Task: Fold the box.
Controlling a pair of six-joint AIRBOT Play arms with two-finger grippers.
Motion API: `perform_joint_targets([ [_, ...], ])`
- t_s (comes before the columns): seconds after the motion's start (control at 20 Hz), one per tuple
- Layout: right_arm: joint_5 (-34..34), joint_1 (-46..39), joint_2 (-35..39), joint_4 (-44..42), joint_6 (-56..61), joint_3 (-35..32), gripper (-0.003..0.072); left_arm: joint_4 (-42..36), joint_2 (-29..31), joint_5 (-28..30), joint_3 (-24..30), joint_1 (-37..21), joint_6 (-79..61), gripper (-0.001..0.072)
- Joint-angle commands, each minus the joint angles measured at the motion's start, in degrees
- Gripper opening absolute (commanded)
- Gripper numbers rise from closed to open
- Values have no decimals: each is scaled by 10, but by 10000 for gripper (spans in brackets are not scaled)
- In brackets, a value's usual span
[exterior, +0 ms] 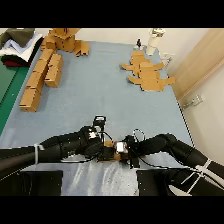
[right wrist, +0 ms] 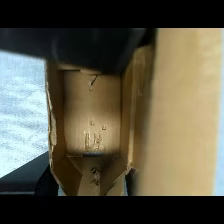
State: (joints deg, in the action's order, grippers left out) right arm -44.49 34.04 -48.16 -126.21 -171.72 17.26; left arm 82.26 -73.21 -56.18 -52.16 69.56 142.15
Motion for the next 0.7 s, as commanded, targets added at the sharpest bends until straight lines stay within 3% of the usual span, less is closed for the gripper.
perform_joint_targets([
  [0.0, 0, 0, 0, 0, 0, 0, 484, 7, -29, -10, -7, 5, 13, 487],
  [0.35, 0, 0, 0, 0, 0, 0, 485, 36, -39, 9, -9, 5, 32, 485],
  [0.4, 0, 0, 0, 0, 0, 0, 485, 37, -39, 21, -9, 5, 33, 443],
  [0.5, 0, 0, 0, 0, 0, 0, 484, 38, -39, 40, -9, 5, 32, 163],
  [0.55, 0, 0, 0, 0, 0, 0, 484, 38, -39, 45, -9, 5, 32, 60],
  [0.6, 0, 0, 0, 0, 0, 0, 484, 37, -39, 46, -9, 5, 31, 13],
  [0.65, 0, 0, 0, 0, 0, 0, 484, 35, -39, 44, -9, 5, 31, 13],
])
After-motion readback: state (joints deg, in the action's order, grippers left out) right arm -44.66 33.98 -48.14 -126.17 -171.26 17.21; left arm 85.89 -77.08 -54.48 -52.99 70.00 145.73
